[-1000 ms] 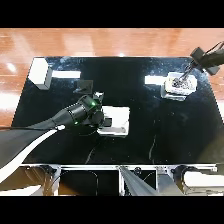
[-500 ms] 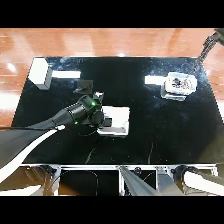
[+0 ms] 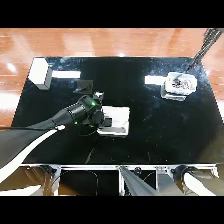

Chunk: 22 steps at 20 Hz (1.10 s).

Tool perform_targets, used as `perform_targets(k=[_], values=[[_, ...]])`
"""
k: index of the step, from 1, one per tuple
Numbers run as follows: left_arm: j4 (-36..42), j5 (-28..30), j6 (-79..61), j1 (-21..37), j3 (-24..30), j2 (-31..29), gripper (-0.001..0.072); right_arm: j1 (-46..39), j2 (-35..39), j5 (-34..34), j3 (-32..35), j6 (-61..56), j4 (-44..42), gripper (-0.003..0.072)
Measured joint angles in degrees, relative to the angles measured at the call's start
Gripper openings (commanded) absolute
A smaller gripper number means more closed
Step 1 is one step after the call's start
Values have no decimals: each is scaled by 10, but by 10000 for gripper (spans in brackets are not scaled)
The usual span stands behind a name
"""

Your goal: Fold the box and place the chain.

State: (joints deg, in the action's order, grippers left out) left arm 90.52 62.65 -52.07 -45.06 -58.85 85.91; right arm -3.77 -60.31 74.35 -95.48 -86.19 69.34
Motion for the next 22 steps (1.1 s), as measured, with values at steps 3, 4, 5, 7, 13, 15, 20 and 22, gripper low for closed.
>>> perform_targets(k=[3, 4, 5, 7, 13, 15, 20, 22], values=[[0, -1, 0, 0, 0, 0, 21, 76, 54, 20, 56, 8, -5, 22], [0, -2, 0, 0, 0, 0, 21, 103, 66, 26, 72, 10, -5, 22], [0, -2, 0, 0, 0, 0, 21, 132, 75, 29, 86, 12, -6, 22], [0, -3, 0, 0, 0, 0, 21, 189, 87, 31, 106, 12, -7, 22], [0, -8, 0, 0, 0, 0, 21, 325, 90, -12, 146, -9, -15, 22], [1, -9, 0, 0, 0, 0, 21, 358, 83, -29, 155, -11, -20, 22], [1, -10, 0, 0, 0, 0, 21, 402, 43, -54, 168, -13, -25, 22], [2, -11, 0, 0, 0, 0, 21, 408, 25, -59, 172, -9, -25, 22]])
